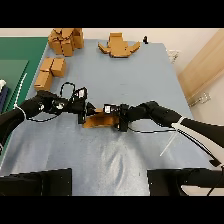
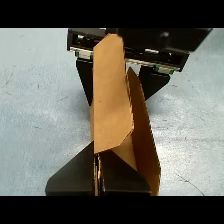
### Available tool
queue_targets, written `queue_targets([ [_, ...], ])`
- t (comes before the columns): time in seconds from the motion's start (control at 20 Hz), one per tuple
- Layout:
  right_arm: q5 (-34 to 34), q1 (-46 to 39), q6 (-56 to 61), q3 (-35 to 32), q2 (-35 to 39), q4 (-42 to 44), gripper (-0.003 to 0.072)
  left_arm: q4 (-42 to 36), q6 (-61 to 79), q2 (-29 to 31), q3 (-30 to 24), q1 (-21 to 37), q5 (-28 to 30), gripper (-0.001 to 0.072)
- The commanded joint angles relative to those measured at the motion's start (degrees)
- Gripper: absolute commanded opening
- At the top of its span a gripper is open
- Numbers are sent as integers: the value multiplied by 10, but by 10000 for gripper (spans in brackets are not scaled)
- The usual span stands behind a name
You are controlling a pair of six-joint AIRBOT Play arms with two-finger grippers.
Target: Fold the box.
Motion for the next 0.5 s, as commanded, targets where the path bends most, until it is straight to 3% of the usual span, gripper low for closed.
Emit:
queue_targets([
  [0.0, -26, -6, -32, 10, -23, 32, 580, 0, -1, 0, 0, 0, 10, 37],
  [0.1, -21, -8, -32, 11, -23, 32, 386, 0, -1, 0, 0, 0, 12, 37],
  [0.15, -19, -7, -32, 11, -23, 32, 337, 0, -1, 0, 0, 0, 14, 37],
  [0.35, -21, -7, -31, 11, -23, 33, 336, -2, -1, 0, 0, 0, 43, 37],
  [0.4, -21, -7, -31, 11, -23, 33, 337, -5, -10, 2, 0, 3, 58, 108],
  [0.45, -21, -7, -31, 11, -23, 33, 337, -15, -36, 6, 0, 8, 72, 495],
])
